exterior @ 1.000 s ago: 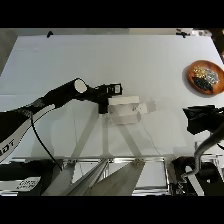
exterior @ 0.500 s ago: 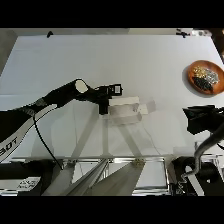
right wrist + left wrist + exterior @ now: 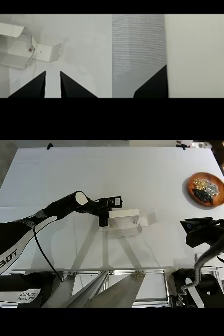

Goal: Fold the box and place the chain.

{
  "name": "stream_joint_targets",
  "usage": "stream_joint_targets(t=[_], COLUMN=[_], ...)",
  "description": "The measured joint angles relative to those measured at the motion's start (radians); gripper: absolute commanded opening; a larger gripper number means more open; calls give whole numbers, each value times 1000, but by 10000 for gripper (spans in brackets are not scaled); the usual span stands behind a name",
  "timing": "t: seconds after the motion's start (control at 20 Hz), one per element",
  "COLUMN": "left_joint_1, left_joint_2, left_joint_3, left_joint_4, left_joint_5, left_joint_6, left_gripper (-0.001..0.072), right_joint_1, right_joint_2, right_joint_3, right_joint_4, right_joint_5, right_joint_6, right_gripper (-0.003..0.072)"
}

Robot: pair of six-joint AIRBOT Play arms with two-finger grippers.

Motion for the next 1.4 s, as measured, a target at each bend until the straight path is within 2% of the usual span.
stream_joint_targets(t=[0.1,0.3,0.55,0.75,0.9,0.95,1.0,1.05,1.1,1.4], left_joint_1=[0,0,0,0,0,0,0,0,0,0], left_joint_2=[0,0,0,0,0,0,0,0,0,0], left_joint_3=[0,0,0,0,0,0,0,0,0,0], left_joint_4=[0,0,0,0,0,0,0,0,0,0], left_joint_5=[0,0,-1,-1,-1,-1,-1,-1,-1,-1], left_joint_6=[0,0,0,0,0,0,0,0,0,0], left_gripper=[14,14,14,14,14,14,14,14,14,14], right_joint_1=[0,0,0,60,160,194,219,240,253,292], right_joint_2=[0,-2,-87,-257,-399,-441,-475,-507,-534,-686], right_joint_3=[0,0,0,0,0,-1,-1,-1,-1,-39], right_joint_4=[21,57,185,248,211,182,159,143,135,67], right_joint_5=[0,20,29,82,94,79,55,20,-18,-327], right_joint_6=[-26,-220,-527,-770,-924,-954,-976,-995,-1006,-1038], right_gripper=[194,10,11,13,20,113,331,588,714,717])
